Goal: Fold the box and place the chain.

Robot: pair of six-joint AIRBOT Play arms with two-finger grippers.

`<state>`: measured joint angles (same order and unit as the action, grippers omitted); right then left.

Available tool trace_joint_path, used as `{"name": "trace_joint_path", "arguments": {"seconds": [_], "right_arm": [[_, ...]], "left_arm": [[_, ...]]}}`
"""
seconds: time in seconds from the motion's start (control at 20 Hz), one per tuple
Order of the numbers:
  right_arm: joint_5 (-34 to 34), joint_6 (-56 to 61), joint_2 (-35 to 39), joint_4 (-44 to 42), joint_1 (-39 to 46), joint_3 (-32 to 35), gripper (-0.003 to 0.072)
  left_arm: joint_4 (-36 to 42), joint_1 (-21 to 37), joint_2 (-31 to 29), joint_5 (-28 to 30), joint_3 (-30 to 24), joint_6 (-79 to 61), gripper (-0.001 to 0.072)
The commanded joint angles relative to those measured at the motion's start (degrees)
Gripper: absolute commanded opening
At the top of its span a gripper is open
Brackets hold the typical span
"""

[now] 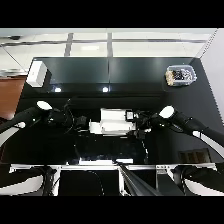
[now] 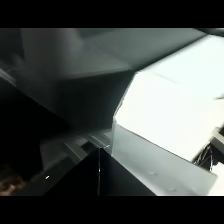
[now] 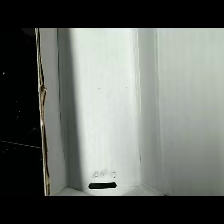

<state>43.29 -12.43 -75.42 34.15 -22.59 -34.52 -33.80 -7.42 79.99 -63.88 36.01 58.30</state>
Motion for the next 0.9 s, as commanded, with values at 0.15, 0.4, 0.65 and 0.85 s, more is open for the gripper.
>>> {"name": "trace_joint_path", "arguments": {"seconds": [0.15,0.4,0.65,0.85], "right_arm": [[0.0,0.0,0.0,0.0,0.0,-0.1,0.0086],[0.0,0.0,0.0,0.0,0.0,-0.1,0.0086],[0.0,0.0,0.0,0.0,0.0,-0.1,0.0086],[0.0,0.0,0.0,0.0,0.0,-0.1,0.0086]], "left_arm": [[3.9,0.2,0.2,-6.7,3.7,-4.1,0.0592],[4.3,-3.1,0.2,-7.2,5.7,-2.4,0.0575],[-2.4,-8.4,0.2,-6.5,10.8,3.8,0.0485],[-9.0,-12.7,0.2,-4.3,14.7,14.3,0.0403]]}}
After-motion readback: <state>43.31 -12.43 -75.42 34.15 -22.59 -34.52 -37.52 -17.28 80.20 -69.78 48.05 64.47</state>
